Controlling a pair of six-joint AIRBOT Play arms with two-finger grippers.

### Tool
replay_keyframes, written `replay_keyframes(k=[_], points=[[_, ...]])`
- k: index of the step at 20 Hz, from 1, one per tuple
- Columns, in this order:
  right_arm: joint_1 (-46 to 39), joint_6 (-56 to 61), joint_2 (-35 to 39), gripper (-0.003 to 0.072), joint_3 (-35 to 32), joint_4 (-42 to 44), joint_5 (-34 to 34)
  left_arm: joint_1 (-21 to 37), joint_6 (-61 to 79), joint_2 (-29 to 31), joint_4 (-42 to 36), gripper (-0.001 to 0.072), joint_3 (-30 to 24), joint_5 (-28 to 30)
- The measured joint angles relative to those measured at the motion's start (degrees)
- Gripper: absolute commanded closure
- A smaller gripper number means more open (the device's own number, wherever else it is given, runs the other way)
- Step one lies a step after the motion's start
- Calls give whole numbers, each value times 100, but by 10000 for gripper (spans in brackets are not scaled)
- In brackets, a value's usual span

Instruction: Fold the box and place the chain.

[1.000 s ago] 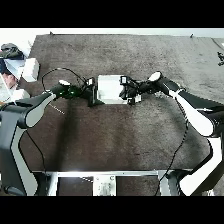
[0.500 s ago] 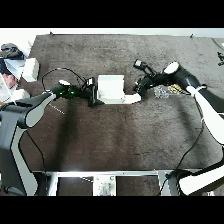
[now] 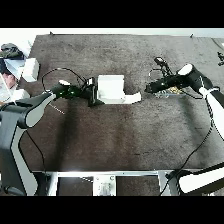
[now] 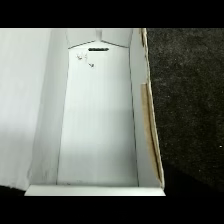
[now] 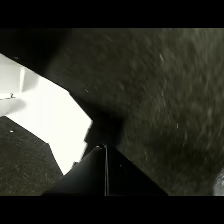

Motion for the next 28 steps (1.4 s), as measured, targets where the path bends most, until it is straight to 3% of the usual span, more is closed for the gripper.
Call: replay_keyframes(k=[7,9,12,13,14,24,26,28], points=[[111,140,-640,703,-98,780,387,0,0,0,0,424,0,0],[212,-52,-715,617,-103,1178,501,0,0,0,0,424,0,0],[323,-247,-697,574,-101,1770,584,0,0,0,0,424,0,0],[341,-297,-667,368,-101,1908,584,0,0,0,0,424,0,0],[358,-345,-634,314,-101,1989,575,0,0,0,0,424,0,0],[643,-522,-518,310,81,2277,520,0,2,0,2,424,0,0],[723,-496,-518,183,157,2247,555,0,2,0,0,424,0,0],[844,-308,-518,183,269,1978,560,0,2,0,2,424,0,0]])
